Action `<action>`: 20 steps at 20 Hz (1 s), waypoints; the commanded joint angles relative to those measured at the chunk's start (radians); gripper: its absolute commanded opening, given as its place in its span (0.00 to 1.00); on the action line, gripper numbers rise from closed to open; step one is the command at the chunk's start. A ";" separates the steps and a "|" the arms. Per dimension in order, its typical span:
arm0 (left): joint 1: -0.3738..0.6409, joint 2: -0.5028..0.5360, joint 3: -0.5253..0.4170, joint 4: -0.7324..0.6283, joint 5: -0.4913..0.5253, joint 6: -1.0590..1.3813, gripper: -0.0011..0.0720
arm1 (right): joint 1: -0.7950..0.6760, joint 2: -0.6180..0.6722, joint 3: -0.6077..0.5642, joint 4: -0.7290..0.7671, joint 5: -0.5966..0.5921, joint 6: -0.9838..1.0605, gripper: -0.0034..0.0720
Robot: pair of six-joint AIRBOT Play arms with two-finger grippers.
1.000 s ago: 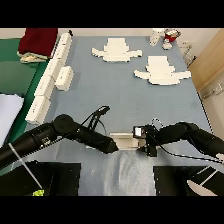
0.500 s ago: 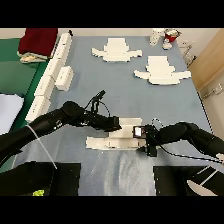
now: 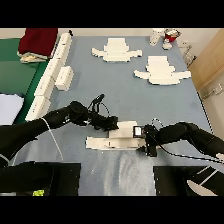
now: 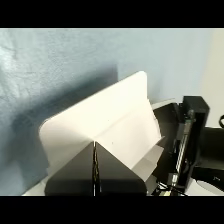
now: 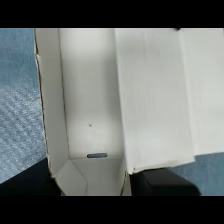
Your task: Fold the box.
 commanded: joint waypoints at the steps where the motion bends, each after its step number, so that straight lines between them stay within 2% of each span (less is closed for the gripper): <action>1: 0.002 -0.018 0.024 0.000 -0.021 0.020 0.03 | 0.001 0.001 0.000 -0.002 0.000 -0.001 0.68; 4: 0.002 -0.018 0.068 0.001 -0.072 0.088 0.03 | 0.001 0.001 0.000 -0.002 0.000 -0.002 0.68; 7: 0.008 0.008 0.133 0.011 -0.190 0.177 0.03 | 0.001 0.001 0.000 -0.002 0.000 -0.001 0.68; 12: 0.005 0.222 0.154 0.238 -0.257 0.182 0.03 | 0.001 0.001 0.000 -0.002 0.000 -0.002 0.68; 16: -0.094 0.451 0.080 0.505 -0.262 0.167 0.03 | 0.001 0.001 0.000 -0.002 0.000 -0.002 0.68; 20: -0.257 0.607 -0.042 0.661 -0.182 0.170 0.03 | 0.001 0.001 0.000 -0.002 0.000 -0.002 0.68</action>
